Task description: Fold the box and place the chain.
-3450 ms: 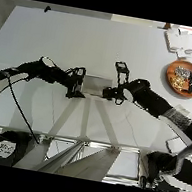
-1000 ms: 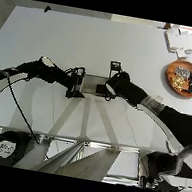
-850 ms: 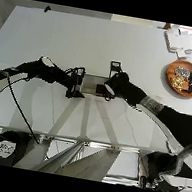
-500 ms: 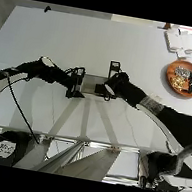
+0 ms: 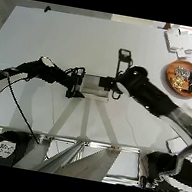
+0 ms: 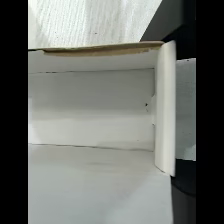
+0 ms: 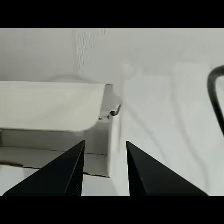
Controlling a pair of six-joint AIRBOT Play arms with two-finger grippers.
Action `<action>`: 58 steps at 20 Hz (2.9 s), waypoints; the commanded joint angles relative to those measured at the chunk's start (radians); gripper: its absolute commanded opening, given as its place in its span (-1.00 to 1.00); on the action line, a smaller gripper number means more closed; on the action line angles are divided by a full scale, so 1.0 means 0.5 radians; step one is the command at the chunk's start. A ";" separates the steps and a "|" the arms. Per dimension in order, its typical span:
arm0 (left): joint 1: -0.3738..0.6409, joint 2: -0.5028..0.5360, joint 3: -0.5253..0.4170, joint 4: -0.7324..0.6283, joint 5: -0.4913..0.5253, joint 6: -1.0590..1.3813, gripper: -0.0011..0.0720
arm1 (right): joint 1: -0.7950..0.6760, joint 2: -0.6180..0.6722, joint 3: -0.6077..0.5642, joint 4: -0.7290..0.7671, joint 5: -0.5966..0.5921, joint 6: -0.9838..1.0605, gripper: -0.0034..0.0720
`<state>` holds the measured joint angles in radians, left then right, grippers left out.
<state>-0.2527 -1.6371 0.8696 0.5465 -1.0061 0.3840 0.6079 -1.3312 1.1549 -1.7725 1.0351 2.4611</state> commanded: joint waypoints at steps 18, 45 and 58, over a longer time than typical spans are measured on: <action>-0.001 0.001 0.001 0.001 -0.001 0.001 0.44 | -1.775 0.286 -0.004 -0.320 0.127 -1.011 0.32; -0.001 0.001 0.001 0.001 0.000 0.001 0.44 | -2.151 -0.592 -0.003 0.213 -0.667 -1.583 -0.88; -0.001 0.001 0.001 0.001 0.000 0.001 0.44 | -1.951 -0.023 -0.004 0.134 -0.157 -1.822 -0.90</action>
<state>-0.2527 -1.6371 0.8696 0.5468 -1.0065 0.3840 -0.4034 -1.3998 1.1526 -1.6989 0.8455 1.6196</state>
